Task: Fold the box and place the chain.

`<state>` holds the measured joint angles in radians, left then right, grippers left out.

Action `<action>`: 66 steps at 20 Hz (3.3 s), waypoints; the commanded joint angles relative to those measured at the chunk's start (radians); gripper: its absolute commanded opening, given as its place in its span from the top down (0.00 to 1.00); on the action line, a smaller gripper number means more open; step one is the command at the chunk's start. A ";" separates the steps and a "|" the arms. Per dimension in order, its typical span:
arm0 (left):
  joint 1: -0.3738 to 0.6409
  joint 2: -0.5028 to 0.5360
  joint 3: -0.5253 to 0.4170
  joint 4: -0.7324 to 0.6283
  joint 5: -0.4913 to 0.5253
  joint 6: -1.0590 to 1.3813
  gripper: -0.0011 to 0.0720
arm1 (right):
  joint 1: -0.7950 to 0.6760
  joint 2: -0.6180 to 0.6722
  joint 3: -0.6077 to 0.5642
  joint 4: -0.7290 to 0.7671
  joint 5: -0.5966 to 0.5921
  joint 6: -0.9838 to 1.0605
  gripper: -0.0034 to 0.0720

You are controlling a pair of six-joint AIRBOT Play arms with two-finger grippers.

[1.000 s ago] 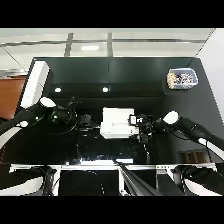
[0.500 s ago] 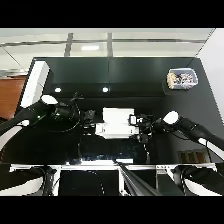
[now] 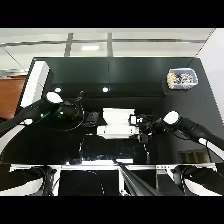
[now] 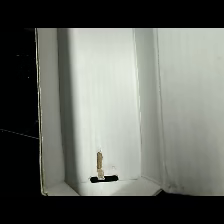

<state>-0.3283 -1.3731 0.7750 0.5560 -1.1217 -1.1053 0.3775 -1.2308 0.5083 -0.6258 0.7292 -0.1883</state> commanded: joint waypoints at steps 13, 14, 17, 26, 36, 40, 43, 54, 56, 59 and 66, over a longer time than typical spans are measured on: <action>0.406 0.195 0.046 0.271 -0.218 -0.055 0.20 | 0.001 0.000 0.000 0.001 0.000 0.000 0.65; 0.426 0.212 0.027 0.272 -0.204 -0.055 0.56 | 0.001 0.000 0.000 0.001 0.000 0.000 0.65; 0.452 0.242 -0.109 0.267 -0.112 -0.073 0.95 | 0.001 0.000 0.000 0.001 0.000 0.000 0.65; 0.189 0.168 -0.320 0.134 0.180 -0.158 0.95 | 0.001 0.000 0.000 0.002 0.000 0.000 0.65; 0.156 0.042 -0.292 -0.179 0.107 0.175 0.95 | 0.001 0.000 0.000 0.001 0.000 0.000 0.65; 0.156 0.042 -0.264 -0.180 0.096 0.177 0.94 | 0.001 0.000 0.000 0.001 0.000 0.000 0.65; 0.156 0.042 -0.244 -0.180 0.084 0.151 0.15 | 0.001 0.000 0.000 0.001 0.000 0.000 0.65; 0.155 0.042 -0.239 -0.180 0.014 0.156 0.12 | 0.001 0.000 0.000 0.001 0.000 0.000 0.65; 0.138 0.042 -0.239 -0.180 0.014 0.156 0.14 | 0.001 0.000 0.000 0.001 0.000 0.000 0.65; 0.082 0.042 -0.220 -0.168 0.044 0.155 0.14 | 0.001 0.000 0.000 0.002 0.000 0.000 0.65; -0.021 0.042 -0.090 0.019 0.078 -0.070 0.24 | 0.001 0.000 0.000 0.001 0.000 0.001 0.65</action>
<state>-0.3161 -1.3304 0.6369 0.4755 -1.0443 -1.0550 0.3775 -1.2308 0.5083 -0.6247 0.7288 -0.1879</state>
